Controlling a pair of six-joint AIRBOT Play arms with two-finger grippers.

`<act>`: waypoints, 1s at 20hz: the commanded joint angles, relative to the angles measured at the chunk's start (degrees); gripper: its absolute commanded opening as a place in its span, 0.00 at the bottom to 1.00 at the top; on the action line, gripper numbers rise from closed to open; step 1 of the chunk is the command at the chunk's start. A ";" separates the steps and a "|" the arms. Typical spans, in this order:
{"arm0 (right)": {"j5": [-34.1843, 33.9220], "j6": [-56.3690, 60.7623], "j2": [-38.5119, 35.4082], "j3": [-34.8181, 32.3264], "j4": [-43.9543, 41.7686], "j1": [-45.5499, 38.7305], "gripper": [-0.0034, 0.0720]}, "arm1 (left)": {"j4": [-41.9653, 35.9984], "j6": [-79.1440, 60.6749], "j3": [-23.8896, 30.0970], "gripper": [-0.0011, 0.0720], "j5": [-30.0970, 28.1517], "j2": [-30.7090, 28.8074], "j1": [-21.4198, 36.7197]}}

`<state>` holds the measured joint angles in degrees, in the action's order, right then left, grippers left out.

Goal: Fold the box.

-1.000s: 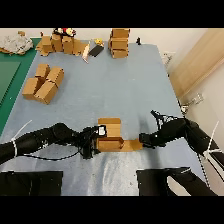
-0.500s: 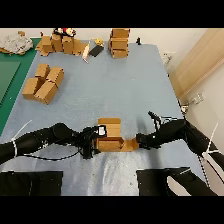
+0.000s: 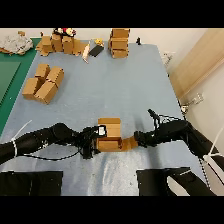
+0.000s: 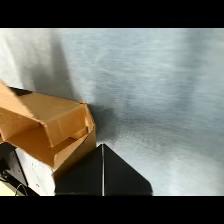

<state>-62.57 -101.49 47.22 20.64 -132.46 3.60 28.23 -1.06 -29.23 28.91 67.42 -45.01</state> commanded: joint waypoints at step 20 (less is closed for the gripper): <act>8.46 8.59 1.03 4.83 3.04 17.05 0.58 | 0.02 -0.02 0.00 0.72 0.00 -0.02 0.00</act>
<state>-57.12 -98.70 46.59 24.29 -133.25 16.86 28.23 -1.08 -29.23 28.93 67.42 -45.01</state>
